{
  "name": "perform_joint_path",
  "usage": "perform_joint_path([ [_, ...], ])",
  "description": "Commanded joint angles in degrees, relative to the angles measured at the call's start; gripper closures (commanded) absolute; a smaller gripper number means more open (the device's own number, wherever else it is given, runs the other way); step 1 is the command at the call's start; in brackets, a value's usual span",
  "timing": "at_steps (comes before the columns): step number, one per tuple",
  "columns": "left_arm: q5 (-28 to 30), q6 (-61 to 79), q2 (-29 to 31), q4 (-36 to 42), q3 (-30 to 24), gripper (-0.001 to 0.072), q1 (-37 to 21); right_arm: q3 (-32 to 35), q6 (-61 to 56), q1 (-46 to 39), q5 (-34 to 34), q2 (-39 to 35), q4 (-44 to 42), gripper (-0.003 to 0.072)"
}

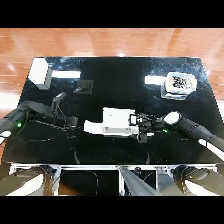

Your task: Fold the box and place the chain.

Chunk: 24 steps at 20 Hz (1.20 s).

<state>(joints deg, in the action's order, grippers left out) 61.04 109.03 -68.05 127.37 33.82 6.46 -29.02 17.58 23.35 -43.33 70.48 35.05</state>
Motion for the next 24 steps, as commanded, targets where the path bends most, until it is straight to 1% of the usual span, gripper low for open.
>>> perform_joint_path([
  [1,-3.3,-1.7,-4.3,1.3,0.0,0.069,4.7,0.0,-0.2,0.0,0.2,0.0,-0.1,0.0119],
  [4,-7.5,-1.9,-5.2,3.5,0.0,0.069,8.3,0.0,-0.2,0.0,0.2,0.0,-0.1,0.0119],
  [6,-8.7,-1.9,-5.2,5.5,0.2,0.0689,9.2,0.0,-0.2,0.0,0.2,0.0,-0.1,0.0119],
  [11,-8.5,-1.7,-5.2,5.3,1.5,0.0689,9.4,0.0,-0.2,0.0,0.2,0.0,-0.1,0.0119],
  [13,-5.9,-1.7,-5.2,5.3,2.5,0.0685,9.4,0.0,-0.2,0.0,0.2,0.0,-0.1,0.0119],
  [14,-4.4,-1.7,-5.2,5.3,3.1,0.0645,9.4,0.0,-0.2,0.0,0.2,0.0,-0.1,0.0119],
  [16,-2.1,-1.7,-5.2,5.3,4.5,0.0333,9.4,0.0,-0.2,0.0,0.2,0.0,-0.1,0.0119],
  [17,-1.3,-1.7,-5.2,5.3,5.0,0.0254,9.4,0.0,-0.2,0.0,0.2,0.0,-0.1,0.0119],
  [21,-1.2,-1.7,-5.2,5.2,5.8,0.0252,9.4,0.0,-0.2,0.0,0.2,0.0,-0.1,0.0119],
  [23,-1.2,-1.7,-5.2,3.5,5.8,0.0253,9.0,0.0,-0.2,0.0,0.3,0.0,-0.1,0.012],
  [24,-0.8,-1.7,-5.2,2.0,5.8,0.0286,8.3,0.0,-0.2,0.0,0.2,0.0,-0.1,0.012],
])
